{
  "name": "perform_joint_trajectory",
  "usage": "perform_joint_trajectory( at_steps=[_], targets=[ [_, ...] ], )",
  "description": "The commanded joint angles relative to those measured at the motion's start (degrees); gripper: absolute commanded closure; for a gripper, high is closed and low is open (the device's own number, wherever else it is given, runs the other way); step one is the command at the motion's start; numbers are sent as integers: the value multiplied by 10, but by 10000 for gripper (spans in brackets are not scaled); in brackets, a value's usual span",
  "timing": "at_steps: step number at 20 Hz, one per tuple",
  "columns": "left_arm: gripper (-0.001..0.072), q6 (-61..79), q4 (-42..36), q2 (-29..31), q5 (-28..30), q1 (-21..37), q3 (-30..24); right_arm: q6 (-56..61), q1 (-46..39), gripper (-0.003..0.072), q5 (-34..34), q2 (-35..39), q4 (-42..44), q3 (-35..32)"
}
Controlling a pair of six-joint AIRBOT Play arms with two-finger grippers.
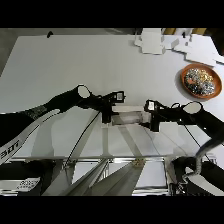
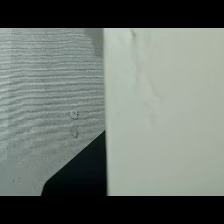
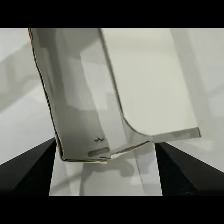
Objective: Fold the box and place the chain.
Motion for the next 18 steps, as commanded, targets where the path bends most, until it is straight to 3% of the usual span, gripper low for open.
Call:
perform_joint_trajectory(
  at_steps=[1, 14, 15, 16, 18],
  targets=[
    [700, 0, 0, 0, 0, 0, 0, -35, -5, 28, 20, -37, 10, 6],
    [700, 0, 0, 0, 0, 0, 0, -119, 26, 50, 1, -110, 51, 6],
    [700, 0, 0, 0, 0, 0, 0, -119, 26, 77, -3, -112, 51, 6],
    [700, 0, 0, 0, 0, 0, 0, -119, 26, 159, -8, -112, 51, 6],
    [700, 0, 0, 0, 0, 0, 0, -119, 25, 179, -10, -112, 51, 6]
  ],
)
